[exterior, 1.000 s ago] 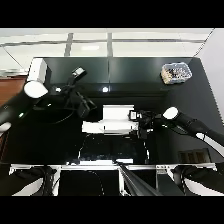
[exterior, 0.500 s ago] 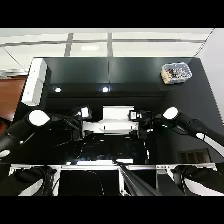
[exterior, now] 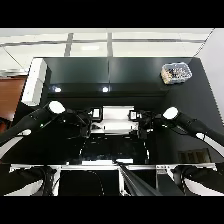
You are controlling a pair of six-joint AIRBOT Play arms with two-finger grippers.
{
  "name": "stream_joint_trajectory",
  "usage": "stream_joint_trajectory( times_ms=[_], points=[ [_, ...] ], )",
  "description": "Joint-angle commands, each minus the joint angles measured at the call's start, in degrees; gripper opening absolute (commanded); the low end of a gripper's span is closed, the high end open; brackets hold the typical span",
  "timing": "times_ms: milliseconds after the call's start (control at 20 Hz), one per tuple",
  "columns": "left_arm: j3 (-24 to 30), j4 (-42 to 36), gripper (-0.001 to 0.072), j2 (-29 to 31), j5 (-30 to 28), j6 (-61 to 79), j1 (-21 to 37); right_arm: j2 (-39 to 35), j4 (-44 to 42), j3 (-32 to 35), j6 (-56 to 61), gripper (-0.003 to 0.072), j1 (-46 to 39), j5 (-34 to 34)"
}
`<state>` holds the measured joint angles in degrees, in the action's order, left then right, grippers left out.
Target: Fold the box and place the chain.
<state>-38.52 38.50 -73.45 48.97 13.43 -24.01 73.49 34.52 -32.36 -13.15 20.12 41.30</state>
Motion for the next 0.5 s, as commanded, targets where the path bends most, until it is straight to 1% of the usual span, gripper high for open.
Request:
stream_joint_trajectory(
  times_ms=[0, 200, 450],
  points=[
    [-1.3, -0.9, 0.0217, -1.5, 0.7, 1.4, -0.3, 0.0, 0.0, 0.0, 0.0, 0.0098, 0.0, 0.0],
    [-1.3, -8.4, 0.0217, -2.4, 0.6, 1.4, -0.9, 0.0, 0.0, 0.0, 0.0, 0.0098, 0.0, 0.0],
    [-1.3, -9.2, 0.0219, -4.4, -0.2, 1.4, -3.6, 0.0, 0.0, 0.0, 0.0, 0.0098, 0.0, 0.0]
  ],
)
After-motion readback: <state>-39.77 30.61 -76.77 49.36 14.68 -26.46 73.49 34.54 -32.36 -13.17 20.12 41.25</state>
